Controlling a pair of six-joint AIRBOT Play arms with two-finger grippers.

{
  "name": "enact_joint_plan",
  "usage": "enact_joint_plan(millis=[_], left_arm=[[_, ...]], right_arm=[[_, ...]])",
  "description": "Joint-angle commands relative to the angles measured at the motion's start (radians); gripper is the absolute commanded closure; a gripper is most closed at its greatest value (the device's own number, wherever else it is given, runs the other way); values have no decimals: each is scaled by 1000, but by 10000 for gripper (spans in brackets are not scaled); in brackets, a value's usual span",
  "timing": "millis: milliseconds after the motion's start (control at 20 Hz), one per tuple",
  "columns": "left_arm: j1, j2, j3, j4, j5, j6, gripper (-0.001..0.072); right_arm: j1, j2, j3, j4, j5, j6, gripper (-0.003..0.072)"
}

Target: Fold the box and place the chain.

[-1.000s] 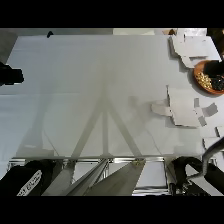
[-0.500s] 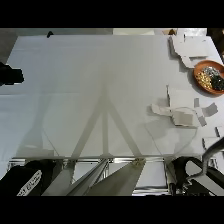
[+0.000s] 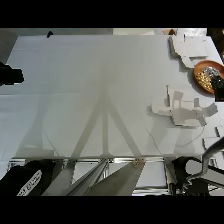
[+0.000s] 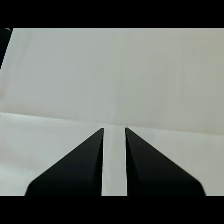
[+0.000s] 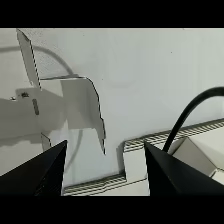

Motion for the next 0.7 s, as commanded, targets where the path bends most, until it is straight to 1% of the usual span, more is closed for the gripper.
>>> enact_joint_plan(millis=[0, 100, 250, 350, 450, 500, 600, 650], left_arm=[[0, 0, 0, 0, 0, 0, 557], [0, 0, 0, 0, 0, 0, 557], [0, 0, 0, 0, 0, 0, 557], [0, 0, 0, 0, 0, 0, 557], [0, 0, 0, 0, 0, 0, 557], [0, 0, 0, 0, 0, 0, 557], [0, 0, 0, 0, 0, 0, 557], [0, 0, 0, 0, 0, 0, 557]], right_arm=[[-3, -96, 1, 4, -19, -20, 152], [-3, -140, 1, 1, -23, -21, 153], [-3, -188, 1, -46, -26, -23, 159], [-3, -206, 1, -45, -52, -32, 169], [-3, -216, 1, -41, -67, -32, 250], [-3, -219, 1, -41, -55, -32, 277], [-3, -222, 1, -41, -17, -32, 294], [-3, -222, 1, -36, -8, -32, 374]])
